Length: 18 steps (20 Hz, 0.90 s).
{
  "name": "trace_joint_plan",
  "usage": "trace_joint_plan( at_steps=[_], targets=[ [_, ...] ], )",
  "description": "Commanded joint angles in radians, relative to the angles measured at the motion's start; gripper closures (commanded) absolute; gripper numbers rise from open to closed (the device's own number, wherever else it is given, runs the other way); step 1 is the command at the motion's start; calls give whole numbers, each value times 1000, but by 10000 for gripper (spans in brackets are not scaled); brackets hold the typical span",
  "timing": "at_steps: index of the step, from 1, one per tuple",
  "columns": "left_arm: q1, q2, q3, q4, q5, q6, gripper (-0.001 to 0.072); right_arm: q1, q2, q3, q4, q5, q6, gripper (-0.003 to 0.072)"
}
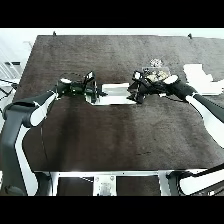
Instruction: Fold the box and place the chain.
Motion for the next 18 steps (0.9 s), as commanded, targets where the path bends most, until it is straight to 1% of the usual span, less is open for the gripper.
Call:
trace_joint_plan(
  at_steps=[1,5,8,18],
  targets=[
    [0,1,0,0,-1,0,690,-42,-90,102,0,166,-2,49],
    [0,1,0,0,-1,0,691,-61,-193,225,11,309,-1,48],
    [0,1,0,0,-1,0,690,-60,-241,278,15,375,-1,49],
    [0,1,0,0,-1,0,690,-29,-284,282,18,393,-25,48]
  ],
)
